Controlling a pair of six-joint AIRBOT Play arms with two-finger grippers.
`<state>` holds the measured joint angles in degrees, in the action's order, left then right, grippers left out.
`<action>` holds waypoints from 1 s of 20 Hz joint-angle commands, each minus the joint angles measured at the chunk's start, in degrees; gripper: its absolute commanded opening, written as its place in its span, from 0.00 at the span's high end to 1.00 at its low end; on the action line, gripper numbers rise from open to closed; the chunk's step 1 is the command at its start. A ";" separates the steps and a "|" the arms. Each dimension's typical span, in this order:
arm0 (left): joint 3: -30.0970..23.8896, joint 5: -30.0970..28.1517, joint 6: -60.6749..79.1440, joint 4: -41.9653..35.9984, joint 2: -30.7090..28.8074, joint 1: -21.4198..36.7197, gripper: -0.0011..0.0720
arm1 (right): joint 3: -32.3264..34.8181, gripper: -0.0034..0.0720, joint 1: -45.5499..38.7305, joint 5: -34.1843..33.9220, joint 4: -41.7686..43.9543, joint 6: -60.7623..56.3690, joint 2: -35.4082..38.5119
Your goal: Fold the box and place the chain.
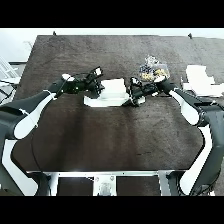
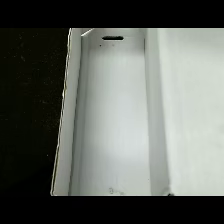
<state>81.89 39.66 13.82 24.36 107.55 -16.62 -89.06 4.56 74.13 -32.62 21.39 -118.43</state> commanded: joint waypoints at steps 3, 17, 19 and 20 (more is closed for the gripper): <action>0.11 0.48 1.49 0.55 -0.37 -0.04 0.96 | -0.02 0.28 0.02 0.02 0.00 0.07 0.00; 1.05 22.56 -14.67 23.28 -10.32 2.89 0.03 | -0.02 0.28 0.02 0.02 0.02 0.07 0.00; 1.05 20.20 -16.00 24.81 -9.38 1.42 0.02 | -0.02 0.28 0.02 0.02 0.00 0.07 0.00; 1.01 18.88 -17.38 25.97 -8.90 0.70 0.03 | -0.02 0.28 0.02 0.02 0.00 0.07 0.00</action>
